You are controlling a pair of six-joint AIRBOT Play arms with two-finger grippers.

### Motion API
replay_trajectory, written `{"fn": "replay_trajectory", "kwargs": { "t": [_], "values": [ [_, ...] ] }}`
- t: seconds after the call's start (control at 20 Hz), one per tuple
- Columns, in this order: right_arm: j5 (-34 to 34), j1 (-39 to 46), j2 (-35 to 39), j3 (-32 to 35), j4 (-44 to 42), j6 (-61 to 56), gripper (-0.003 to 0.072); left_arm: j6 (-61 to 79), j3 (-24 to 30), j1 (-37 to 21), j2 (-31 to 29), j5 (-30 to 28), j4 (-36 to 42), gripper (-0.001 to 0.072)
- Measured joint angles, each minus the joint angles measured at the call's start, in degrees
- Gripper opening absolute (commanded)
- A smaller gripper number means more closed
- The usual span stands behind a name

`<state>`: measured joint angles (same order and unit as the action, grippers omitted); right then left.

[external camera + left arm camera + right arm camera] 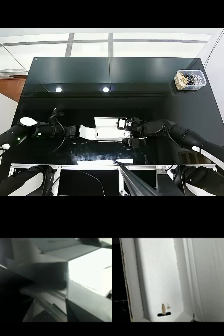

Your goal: Fold the box and place the chain.

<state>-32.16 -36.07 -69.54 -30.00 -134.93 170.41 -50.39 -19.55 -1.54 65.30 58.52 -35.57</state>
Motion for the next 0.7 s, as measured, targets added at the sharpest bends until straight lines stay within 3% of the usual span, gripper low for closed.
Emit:
{"fn": "replay_trajectory", "kwargs": {
  "t": [0.05, 0.45, 0.7],
  "values": [
    [0.0, 0.0, 0.0, -0.02, 0.0, -0.02, 0.0459, 0.13, -0.7, 0.44, 0.04, 0.15, -0.24, 0.0713],
    [0.0, 0.0, 0.0, -0.02, 0.0, -0.02, 0.0459, -1.6, -5.79, 1.99, 0.04, 4.33, -0.85, 0.0708],
    [0.0, 0.0, 0.0, 0.0, 0.0, 0.0, 0.0459, -7.89, -7.43, 7.41, -1.62, 3.17, -0.42, 0.0708]
  ]
}}
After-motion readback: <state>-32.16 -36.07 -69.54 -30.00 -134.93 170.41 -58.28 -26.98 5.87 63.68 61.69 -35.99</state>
